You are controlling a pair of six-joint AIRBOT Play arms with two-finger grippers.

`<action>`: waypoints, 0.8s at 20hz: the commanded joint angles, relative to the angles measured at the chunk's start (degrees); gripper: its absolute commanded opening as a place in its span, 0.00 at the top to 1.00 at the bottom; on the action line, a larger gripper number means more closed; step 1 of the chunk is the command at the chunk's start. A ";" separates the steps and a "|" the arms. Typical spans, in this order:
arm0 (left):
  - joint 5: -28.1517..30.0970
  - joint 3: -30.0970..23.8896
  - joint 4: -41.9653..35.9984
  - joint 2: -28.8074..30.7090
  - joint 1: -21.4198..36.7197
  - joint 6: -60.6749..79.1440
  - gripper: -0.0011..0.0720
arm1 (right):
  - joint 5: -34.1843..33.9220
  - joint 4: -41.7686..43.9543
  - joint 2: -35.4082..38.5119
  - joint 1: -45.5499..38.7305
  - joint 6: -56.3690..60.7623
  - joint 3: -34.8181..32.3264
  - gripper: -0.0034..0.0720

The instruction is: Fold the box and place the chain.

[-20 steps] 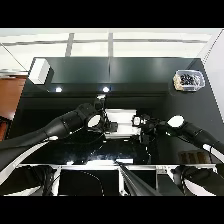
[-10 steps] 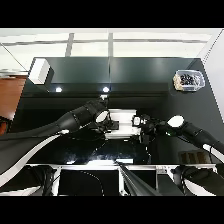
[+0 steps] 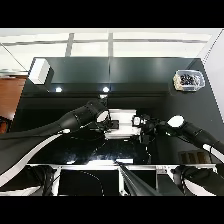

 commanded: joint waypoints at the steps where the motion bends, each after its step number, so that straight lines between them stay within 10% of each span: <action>1: -0.04 0.07 0.04 -0.13 -0.04 -0.37 0.62 | -0.02 0.02 -0.04 0.02 0.02 -0.02 0.47; 16: -0.11 0.61 -0.98 -2.19 -0.17 -1.53 0.62 | -0.04 0.02 -0.04 0.02 0.02 -0.02 0.47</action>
